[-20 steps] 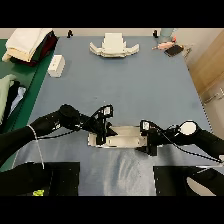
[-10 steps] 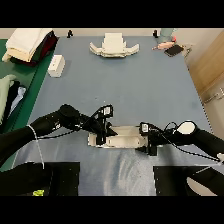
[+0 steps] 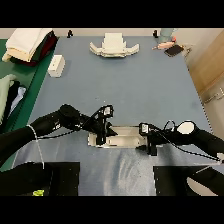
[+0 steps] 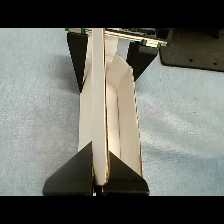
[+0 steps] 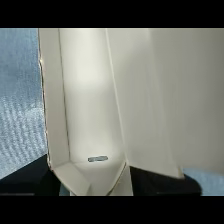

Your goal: Fold the box.

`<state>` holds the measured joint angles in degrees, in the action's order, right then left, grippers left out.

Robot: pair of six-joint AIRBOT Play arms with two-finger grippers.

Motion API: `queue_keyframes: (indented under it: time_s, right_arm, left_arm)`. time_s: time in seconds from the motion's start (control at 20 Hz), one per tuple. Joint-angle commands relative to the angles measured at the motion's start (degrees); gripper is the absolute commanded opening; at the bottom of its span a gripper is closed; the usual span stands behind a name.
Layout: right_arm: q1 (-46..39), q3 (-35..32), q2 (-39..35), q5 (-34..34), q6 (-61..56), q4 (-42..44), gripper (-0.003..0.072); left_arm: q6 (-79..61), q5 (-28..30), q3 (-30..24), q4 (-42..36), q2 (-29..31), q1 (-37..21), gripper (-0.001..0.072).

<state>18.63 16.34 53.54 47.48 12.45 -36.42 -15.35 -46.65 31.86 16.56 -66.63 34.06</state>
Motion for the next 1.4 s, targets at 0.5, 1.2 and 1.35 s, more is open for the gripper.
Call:
queue_keyframes:
  time_s: [0.5, 1.2, 1.35]
  right_arm:
    - [0.0, 0.0, -0.4, -1.2, 0.0, -0.6, 0.0514]
    - [0.0, 0.0, -1.1, -1.2, 0.0, -0.7, 0.0514]
    - [0.0, 0.0, -1.1, -1.2, 0.0, -0.7, 0.0514]
  left_arm:
    - [0.0, 0.0, 0.0, 0.0, 0.0, 0.0, 0.0014]
    - [-0.1, 0.3, 0.0, 0.0, 0.0, 0.0, 0.0013]
    - [0.2, 0.4, 0.0, 0.0, -0.1, 0.0, 0.0013]
